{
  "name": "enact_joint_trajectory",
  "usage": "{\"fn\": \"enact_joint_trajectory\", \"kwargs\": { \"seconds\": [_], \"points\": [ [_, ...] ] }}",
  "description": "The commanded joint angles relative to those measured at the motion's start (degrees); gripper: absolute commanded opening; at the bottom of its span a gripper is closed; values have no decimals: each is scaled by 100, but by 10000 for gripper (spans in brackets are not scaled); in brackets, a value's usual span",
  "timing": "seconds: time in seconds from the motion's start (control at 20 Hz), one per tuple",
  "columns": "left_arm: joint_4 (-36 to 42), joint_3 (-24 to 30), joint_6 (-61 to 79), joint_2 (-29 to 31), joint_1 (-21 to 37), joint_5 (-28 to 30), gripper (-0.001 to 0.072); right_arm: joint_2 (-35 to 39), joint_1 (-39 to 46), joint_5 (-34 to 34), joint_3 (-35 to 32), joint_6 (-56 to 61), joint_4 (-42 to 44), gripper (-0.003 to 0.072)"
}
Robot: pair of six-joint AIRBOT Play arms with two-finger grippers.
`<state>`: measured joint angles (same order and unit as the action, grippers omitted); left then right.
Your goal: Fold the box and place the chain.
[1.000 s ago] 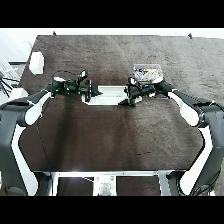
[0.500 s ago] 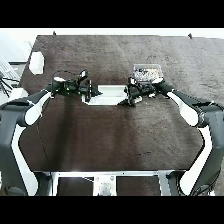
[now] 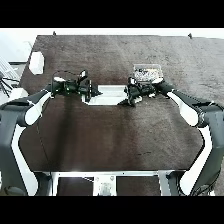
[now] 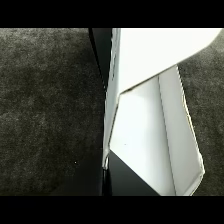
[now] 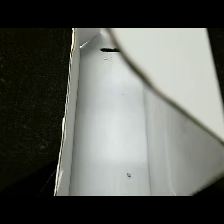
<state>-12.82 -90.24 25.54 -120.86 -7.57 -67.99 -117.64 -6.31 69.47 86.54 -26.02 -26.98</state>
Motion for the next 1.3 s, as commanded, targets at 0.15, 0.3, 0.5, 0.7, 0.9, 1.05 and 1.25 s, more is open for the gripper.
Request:
{"fn": "enact_joint_trajectory", "kwargs": {
  "seconds": [0.15, 0.3, 0.5, 0.7, 0.9, 1.05, 1.25],
  "points": [
    [-2, -2, 0, -2, 7, 2, 21, -2, -4, 0, 0, 2, -2, 560],
    [-2, -2, 0, -2, 7, 2, 21, -2, -4, 2, 0, 2, -2, 560],
    [-2, -2, 0, -2, 7, 2, 21, -2, 0, 2, 0, 103, 39, 560],
    [-2, -2, -2, -2, 7, 2, 22, -2, 0, 2, 0, 203, 63, 560],
    [-2, -4, -2, -2, 7, 2, 22, -15, 9, 0, 0, 223, 83, 560],
    [-2, -2, -2, -2, 7, 2, 21, -39, 35, -59, 0, 308, 105, 560],
    [-2, -2, 0, -2, 4, 2, 21, -57, 33, -90, 0, 302, 103, 560]
  ]
}}
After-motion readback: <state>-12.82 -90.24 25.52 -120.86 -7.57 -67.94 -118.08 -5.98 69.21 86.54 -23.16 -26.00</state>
